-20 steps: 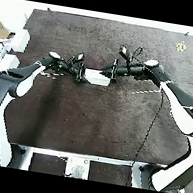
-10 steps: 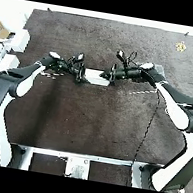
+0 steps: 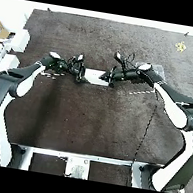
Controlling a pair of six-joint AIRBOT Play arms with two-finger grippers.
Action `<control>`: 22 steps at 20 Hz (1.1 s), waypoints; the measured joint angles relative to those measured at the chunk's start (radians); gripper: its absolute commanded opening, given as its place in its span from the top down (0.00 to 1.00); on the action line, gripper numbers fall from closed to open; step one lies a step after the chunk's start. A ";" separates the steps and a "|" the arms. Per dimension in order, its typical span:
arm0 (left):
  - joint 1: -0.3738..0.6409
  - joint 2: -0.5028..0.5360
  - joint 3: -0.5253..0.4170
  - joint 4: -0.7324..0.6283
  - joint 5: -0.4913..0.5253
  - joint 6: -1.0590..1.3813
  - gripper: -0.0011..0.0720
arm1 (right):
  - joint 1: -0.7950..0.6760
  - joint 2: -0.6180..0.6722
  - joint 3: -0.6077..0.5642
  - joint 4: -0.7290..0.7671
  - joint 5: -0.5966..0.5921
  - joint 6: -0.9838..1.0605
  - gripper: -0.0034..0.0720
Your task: Fold the box and place the chain.
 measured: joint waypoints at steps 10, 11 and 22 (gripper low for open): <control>0.000 0.000 0.000 0.000 -0.001 -0.002 0.52 | -0.003 0.212 -0.044 0.175 -0.005 0.003 0.95; 0.000 0.000 0.000 0.000 -0.001 -0.002 0.52 | -0.003 0.243 -0.066 0.187 -0.021 0.003 0.95; 0.000 0.000 0.000 0.000 -0.001 -0.002 0.52 | -0.004 0.906 -0.752 0.369 -0.648 -0.073 0.95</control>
